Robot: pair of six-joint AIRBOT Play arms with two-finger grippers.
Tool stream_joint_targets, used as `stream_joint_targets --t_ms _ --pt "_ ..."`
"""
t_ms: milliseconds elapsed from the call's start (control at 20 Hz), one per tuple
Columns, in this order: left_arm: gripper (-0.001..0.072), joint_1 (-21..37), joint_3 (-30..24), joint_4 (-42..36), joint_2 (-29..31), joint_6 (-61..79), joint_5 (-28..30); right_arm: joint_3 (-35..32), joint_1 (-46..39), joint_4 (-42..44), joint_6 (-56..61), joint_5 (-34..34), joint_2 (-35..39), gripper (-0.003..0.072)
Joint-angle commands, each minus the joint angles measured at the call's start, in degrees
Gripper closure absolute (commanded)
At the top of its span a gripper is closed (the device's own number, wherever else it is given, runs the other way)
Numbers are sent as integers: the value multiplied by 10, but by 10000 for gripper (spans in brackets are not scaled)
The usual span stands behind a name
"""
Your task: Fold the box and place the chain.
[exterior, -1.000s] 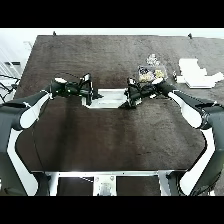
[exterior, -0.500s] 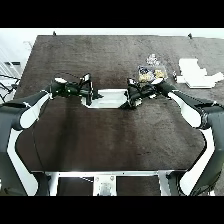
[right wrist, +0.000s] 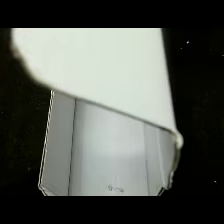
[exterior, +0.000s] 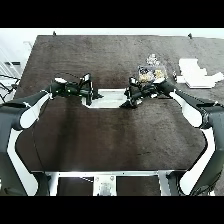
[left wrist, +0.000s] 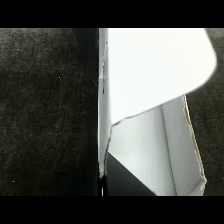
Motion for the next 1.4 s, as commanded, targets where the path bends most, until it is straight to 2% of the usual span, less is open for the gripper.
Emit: stream_joint_targets --t_ms 0,800,1350 --pt "688 0 1 0 0 0 0 1 -3 6 -5 -3 -1 6" --pt "688 0 1 0 0 0 26 8 8 -17 14 29 -8 6" --pt "688 0 1 0 0 0 25 14 7 -12 39 10 -11 13"
